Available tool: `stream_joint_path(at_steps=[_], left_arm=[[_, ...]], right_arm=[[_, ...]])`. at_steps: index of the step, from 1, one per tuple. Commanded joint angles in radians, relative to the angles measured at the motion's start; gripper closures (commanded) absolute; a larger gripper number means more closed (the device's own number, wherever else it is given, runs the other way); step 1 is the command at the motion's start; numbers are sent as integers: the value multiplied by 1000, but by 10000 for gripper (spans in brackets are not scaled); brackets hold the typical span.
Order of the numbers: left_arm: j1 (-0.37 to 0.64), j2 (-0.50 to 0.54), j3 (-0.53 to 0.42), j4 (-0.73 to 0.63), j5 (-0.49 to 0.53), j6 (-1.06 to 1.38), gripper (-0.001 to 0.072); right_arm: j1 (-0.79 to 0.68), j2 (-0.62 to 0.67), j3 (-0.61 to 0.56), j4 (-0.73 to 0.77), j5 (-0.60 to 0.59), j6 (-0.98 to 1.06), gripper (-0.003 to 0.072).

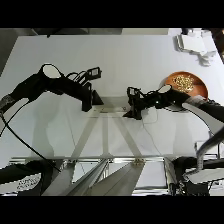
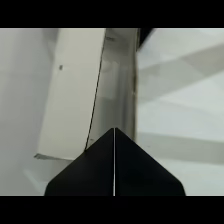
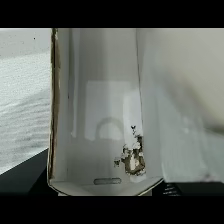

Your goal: Fold the box and place the chain.

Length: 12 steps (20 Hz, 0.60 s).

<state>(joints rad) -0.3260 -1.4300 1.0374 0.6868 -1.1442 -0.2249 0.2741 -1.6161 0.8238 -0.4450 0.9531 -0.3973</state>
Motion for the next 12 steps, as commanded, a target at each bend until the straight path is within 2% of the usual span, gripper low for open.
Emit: stream_joint_path(at_steps=[1,5,12], left_arm=[[24,-1,0,-60,144,-56,700],[53,-23,0,-81,240,-102,697],[48,-203,0,-80,187,-116,700]], right_arm=[[1,0,1,0,1,0,215],[1,0,1,0,0,0,215],[1,0,1,0,0,0,215]])
